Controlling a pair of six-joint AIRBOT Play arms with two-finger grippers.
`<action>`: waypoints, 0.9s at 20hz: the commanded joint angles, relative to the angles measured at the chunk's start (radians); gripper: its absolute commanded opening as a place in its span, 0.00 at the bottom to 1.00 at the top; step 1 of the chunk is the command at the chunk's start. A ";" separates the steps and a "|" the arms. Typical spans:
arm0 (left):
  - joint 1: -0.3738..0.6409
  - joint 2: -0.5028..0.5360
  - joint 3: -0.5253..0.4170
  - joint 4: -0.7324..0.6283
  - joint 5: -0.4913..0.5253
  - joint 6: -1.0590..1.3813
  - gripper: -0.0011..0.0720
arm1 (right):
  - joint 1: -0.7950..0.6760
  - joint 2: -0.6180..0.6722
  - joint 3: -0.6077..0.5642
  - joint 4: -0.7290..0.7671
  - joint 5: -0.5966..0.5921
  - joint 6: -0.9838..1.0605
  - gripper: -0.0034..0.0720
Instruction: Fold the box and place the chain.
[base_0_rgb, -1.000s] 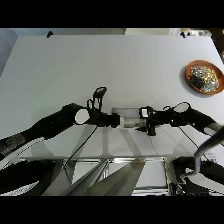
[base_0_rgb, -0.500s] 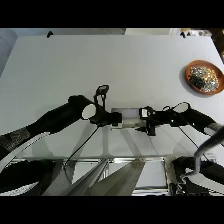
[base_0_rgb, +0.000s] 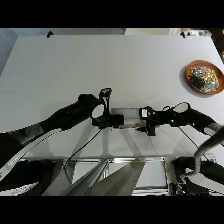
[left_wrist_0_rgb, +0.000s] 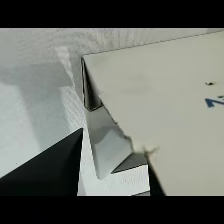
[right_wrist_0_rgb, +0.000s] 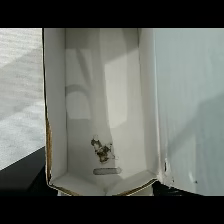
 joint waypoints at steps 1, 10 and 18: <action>-0.007 -0.038 0.045 0.026 -0.009 -0.034 0.58 | 0.000 0.000 0.000 0.000 0.000 0.000 0.65; -0.014 -0.101 0.068 0.053 -0.030 -0.130 0.46 | 0.000 0.000 0.000 0.000 0.000 0.000 0.65; -0.039 -0.134 0.068 0.070 -0.032 -0.193 0.26 | 0.000 0.000 0.000 0.000 0.000 0.000 0.65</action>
